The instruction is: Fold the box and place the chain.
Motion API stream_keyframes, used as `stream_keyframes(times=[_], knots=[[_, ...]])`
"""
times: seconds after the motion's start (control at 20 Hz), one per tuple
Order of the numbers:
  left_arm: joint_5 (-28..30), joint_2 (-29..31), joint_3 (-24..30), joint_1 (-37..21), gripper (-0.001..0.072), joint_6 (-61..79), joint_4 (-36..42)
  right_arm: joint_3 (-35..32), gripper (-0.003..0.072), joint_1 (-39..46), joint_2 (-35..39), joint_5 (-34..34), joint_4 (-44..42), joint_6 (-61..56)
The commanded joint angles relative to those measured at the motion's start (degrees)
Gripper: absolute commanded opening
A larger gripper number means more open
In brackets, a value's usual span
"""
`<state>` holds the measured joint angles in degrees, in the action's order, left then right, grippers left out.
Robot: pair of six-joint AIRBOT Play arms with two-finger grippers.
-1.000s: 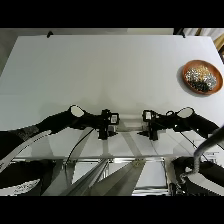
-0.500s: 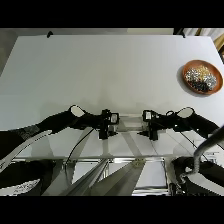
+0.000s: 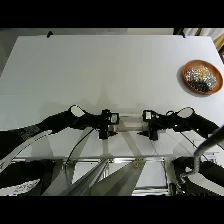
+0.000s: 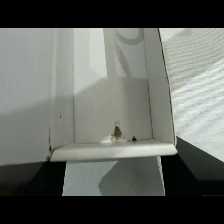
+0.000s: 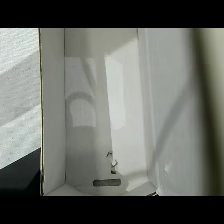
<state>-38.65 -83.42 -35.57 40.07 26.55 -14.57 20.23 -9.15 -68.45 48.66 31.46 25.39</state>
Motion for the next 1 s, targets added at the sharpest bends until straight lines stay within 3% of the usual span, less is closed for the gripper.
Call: stream_keyframes(times=[0.0, 0.15, 0.2, 0.25, 0.3, 0.5, 0.8, 0.95], knots=[[0.04, 0.00, 0.02, 0.02, 0.0255, 0.04, -0.04, 0.00, 0.0342, -0.02, 0.00, 0.04, -0.04, 0.00], [0.04, -0.02, 0.02, 0.02, 0.0255, 0.04, -0.04, 0.00, 0.0341, -0.02, 0.00, 0.31, -0.04, -0.13], [0.04, -0.02, 0.02, 0.02, 0.0255, 0.04, -0.04, 0.00, 0.0431, -0.02, 0.00, 0.57, -0.11, -2.32], [0.04, 0.00, 0.02, 0.02, 0.0255, 0.04, -0.04, 0.00, 0.0635, -0.02, 0.00, -0.42, -0.63, -3.17], [0.04, -0.02, 0.02, 0.02, 0.0255, 0.04, -0.04, 0.00, 0.0704, 0.00, 0.15, -1.46, -0.72, -3.23], [0.00, 0.00, 0.02, 0.02, 0.0255, 0.04, -0.04, 0.00, 0.0705, 0.00, 2.82, -1.55, 2.12, -7.45], [-0.20, 0.00, 0.02, 0.02, 0.0255, 0.02, -0.04, 0.00, 0.0705, 0.00, 10.69, -1.29, 17.27, -24.06], [-0.20, 0.00, 0.02, 0.02, 0.0255, 0.04, -0.04, 0.00, 0.0704, 0.00, 17.03, 2.45, 29.86, -34.01]])
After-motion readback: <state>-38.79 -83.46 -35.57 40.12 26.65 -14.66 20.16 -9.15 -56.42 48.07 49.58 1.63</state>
